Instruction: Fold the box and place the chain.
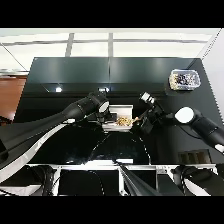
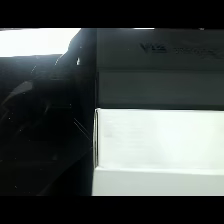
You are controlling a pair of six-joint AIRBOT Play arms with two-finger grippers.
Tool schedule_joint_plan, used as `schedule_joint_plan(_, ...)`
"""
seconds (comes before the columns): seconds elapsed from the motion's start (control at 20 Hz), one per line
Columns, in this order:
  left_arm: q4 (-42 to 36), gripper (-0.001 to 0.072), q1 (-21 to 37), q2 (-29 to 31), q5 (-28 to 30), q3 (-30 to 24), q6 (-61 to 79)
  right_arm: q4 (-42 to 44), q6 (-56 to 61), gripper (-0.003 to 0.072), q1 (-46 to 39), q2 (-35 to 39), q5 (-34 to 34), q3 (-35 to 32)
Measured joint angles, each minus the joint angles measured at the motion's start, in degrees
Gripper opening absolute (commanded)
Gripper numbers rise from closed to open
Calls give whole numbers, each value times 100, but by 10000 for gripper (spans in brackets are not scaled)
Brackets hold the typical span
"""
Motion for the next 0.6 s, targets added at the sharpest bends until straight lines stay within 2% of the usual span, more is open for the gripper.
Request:
schedule_joint_plan(0.25,0,31,0,0,0,0,0,398,732,16,-173,118,1202,667)
schedule_joint_plan(0.45,2,31,0,0,0,0,0,640,1169,15,-203,142,1836,1303)
schedule_joint_plan(0.6,0,31,0,0,0,0,0,1099,1327,16,-190,140,2068,1574)
